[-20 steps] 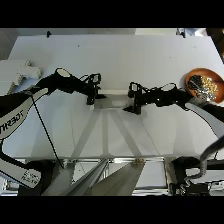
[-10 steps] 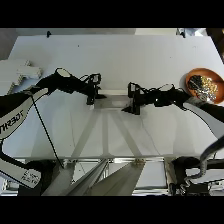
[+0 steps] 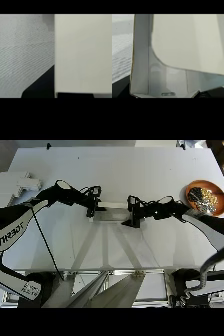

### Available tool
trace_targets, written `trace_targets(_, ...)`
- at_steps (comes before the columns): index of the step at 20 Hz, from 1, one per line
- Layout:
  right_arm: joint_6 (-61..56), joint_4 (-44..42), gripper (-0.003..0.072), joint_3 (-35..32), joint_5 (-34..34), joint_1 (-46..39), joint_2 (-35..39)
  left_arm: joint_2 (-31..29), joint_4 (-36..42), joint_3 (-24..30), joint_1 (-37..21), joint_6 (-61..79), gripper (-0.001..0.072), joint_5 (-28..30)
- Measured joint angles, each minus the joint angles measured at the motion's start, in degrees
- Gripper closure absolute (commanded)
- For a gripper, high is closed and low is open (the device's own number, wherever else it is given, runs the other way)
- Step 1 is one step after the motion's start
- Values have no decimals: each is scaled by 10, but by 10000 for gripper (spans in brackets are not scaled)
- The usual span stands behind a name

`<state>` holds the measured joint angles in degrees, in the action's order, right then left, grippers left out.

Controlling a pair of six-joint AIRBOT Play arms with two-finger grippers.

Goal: Fold the box and place the chain.

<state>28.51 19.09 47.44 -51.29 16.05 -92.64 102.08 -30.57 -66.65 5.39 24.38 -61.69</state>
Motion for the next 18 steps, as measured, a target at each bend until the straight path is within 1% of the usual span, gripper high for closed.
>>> trace_targets(10,0,0,6,0,-3,0,0,0,0,0,0,0,695,1)
trace_targets(11,0,0,35,0,-4,0,0,0,0,0,0,0,695,1)
trace_targets(13,0,0,179,0,-3,0,0,0,0,0,0,0,695,1)
trace_targets(18,0,-1,171,0,-3,0,0,0,0,0,0,0,695,1)
